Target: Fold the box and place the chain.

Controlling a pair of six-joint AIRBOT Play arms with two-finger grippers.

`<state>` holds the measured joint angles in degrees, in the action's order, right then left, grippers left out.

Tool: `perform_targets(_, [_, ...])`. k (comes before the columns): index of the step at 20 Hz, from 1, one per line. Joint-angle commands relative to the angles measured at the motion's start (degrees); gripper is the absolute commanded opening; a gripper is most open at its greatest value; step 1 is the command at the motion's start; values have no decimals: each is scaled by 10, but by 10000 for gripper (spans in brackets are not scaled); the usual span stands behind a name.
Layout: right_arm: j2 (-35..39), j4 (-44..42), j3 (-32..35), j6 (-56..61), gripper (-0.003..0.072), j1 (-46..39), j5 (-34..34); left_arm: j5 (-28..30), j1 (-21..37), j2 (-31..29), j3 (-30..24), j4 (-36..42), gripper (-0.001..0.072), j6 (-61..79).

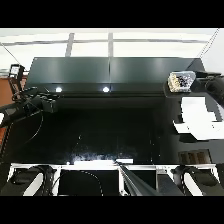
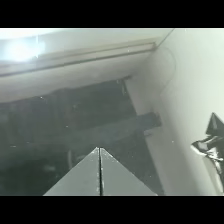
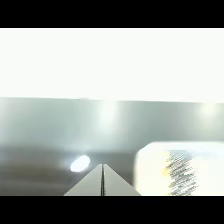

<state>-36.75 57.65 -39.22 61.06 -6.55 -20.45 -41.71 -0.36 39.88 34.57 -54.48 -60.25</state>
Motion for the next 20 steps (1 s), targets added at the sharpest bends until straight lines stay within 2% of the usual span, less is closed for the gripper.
perform_targets(1, [-34,45,0,1,17,-77,146,28,0,19,0,28,27,0])
perform_targets(3, [-86,-7,-1,5,17,-185,205,37,0,19,0,28,27,0])
perform_targets(4, [-118,-48,-8,5,17,-245,198,38,0,19,0,28,26,0])
perform_targets(5, [-155,-73,-25,5,17,-308,155,38,0,19,0,28,27,0])
perform_targets(9, [-307,-80,-154,31,18,-497,-123,40,0,19,0,27,26,0])
perform_targets(13, [-417,-74,-266,120,18,-616,-301,40,0,19,0,27,27,0])
perform_targets(15, [-467,-29,-316,118,43,-641,-401,40,0,19,0,27,27,0])
perform_targets(17, [-511,36,-356,71,720,-634,-511,40,0,19,0,27,27,0])
perform_targets(18, [-529,54,-365,38,720,-627,-551,40,0,19,0,27,26,0])
perform_targets(20, [-545,74,-367,-10,720,-607,-588,41,0,19,0,25,40,0])
